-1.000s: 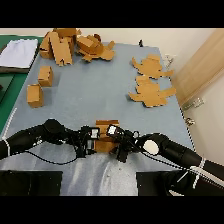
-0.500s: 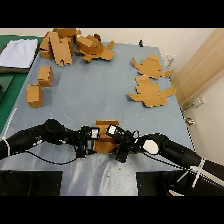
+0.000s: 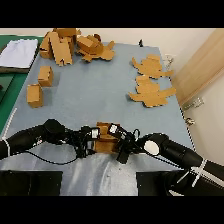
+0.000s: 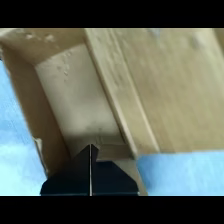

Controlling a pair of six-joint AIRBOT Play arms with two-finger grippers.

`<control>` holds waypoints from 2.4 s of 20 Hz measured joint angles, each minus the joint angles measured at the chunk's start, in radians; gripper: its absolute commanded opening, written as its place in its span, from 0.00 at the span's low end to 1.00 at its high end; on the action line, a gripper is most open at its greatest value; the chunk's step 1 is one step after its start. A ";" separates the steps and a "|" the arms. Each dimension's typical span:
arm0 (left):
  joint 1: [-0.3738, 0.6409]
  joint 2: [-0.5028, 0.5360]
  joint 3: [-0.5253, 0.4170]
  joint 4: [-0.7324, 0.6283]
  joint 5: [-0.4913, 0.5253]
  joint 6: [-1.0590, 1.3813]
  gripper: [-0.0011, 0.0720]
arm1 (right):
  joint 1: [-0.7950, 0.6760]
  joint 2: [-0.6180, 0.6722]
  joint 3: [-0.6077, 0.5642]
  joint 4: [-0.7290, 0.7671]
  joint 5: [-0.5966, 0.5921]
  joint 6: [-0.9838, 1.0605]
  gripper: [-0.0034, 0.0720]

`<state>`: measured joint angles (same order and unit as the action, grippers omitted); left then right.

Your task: Fold the box.

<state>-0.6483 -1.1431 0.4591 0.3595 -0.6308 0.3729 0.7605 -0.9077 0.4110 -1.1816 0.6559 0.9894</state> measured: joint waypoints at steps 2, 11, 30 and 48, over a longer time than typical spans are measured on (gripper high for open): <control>0.000 0.000 0.000 0.001 -0.002 0.000 0.73 | 0.000 0.032 0.001 -0.058 0.032 0.089 0.05; 0.000 0.000 0.000 0.000 0.002 -0.002 0.73 | -0.093 0.380 0.001 -0.488 0.303 0.780 0.05; 0.000 0.000 0.000 0.000 0.002 0.000 0.73 | -0.205 0.181 -0.055 -0.321 0.254 1.219 0.05; 0.000 -0.001 0.000 -0.001 0.005 0.000 0.73 | -0.179 0.202 -0.024 0.080 0.134 1.016 0.05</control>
<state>-0.6483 -1.1442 0.4591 0.3588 -0.6262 0.3729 0.5812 -0.7059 0.3870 -1.1011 0.7898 2.0052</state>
